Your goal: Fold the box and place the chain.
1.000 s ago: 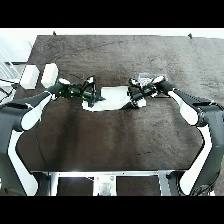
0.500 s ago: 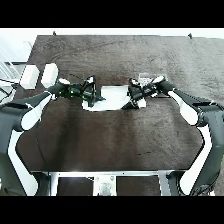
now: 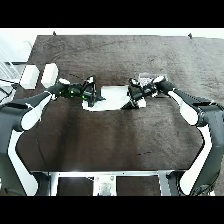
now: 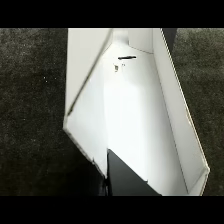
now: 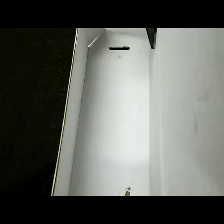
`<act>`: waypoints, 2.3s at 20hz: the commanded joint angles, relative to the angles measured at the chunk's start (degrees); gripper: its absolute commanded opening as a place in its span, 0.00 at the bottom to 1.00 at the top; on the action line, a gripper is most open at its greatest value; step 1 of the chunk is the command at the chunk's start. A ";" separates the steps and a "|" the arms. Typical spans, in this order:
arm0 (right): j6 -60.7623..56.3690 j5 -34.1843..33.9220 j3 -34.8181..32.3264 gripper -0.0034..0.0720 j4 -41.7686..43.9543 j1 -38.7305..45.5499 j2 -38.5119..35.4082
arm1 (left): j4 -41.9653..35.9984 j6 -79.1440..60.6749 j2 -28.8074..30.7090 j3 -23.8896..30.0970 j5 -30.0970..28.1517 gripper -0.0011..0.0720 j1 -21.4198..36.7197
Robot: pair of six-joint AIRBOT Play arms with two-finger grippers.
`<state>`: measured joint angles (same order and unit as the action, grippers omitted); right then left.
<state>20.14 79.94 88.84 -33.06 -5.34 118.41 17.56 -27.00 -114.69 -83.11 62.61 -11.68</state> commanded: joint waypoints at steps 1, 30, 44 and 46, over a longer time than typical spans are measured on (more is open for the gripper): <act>0.00 0.11 0.04 0.71 0.00 0.17 0.04 | 0.00 -0.02 0.00 -0.07 -0.07 0.04 0.07; -0.02 0.11 0.04 0.71 0.02 0.17 0.04 | -0.07 0.00 0.02 -0.07 2.03 0.59 0.07; -0.02 0.11 0.04 0.71 0.02 0.17 0.04 | 0.61 3.06 11.69 -0.70 11.98 0.52 7.61; -0.02 0.11 0.04 0.71 0.02 0.17 0.04 | 0.81 2.51 14.32 -0.85 17.00 0.04 8.72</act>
<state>20.14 80.05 88.84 -33.06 -5.15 118.41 18.33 -24.69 -103.44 -83.79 73.52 -4.91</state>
